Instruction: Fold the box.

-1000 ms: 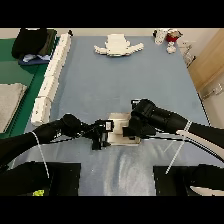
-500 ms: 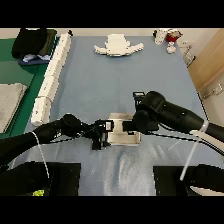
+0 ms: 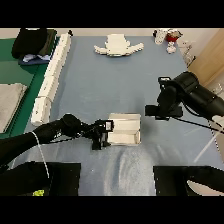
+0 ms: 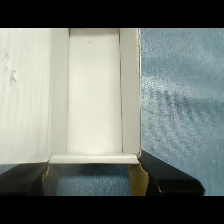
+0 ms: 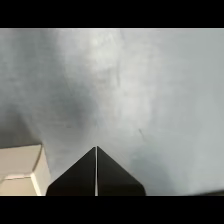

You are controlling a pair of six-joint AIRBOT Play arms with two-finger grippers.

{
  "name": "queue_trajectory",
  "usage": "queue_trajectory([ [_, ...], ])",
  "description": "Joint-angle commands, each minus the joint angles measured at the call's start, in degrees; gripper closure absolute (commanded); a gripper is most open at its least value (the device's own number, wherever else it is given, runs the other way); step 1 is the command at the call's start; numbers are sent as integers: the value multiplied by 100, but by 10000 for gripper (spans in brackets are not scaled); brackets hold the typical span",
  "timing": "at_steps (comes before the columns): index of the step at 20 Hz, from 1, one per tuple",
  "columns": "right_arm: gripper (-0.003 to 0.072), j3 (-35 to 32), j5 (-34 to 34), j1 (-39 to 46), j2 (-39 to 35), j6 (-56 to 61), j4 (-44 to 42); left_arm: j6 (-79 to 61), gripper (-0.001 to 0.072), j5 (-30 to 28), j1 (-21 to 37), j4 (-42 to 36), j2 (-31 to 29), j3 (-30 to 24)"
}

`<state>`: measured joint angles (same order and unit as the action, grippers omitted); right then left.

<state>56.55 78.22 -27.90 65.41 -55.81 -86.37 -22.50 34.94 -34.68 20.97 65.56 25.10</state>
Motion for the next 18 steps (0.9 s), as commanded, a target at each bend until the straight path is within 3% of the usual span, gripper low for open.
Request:
queue_trajectory([
  [1,683,-229,-1165,1274,597,-2081,-2380,0,299,-2,2,2,-2,2],
  [4,683,-205,-994,1958,1322,-4544,-5233,0,300,-2,2,0,-2,2],
  [6,683,-142,-601,2111,1665,-5344,-6057,0,299,-2,2,0,-2,2],
  [18,684,-184,286,1016,1648,-6546,-5969,0,299,-2,2,0,-2,2],
])
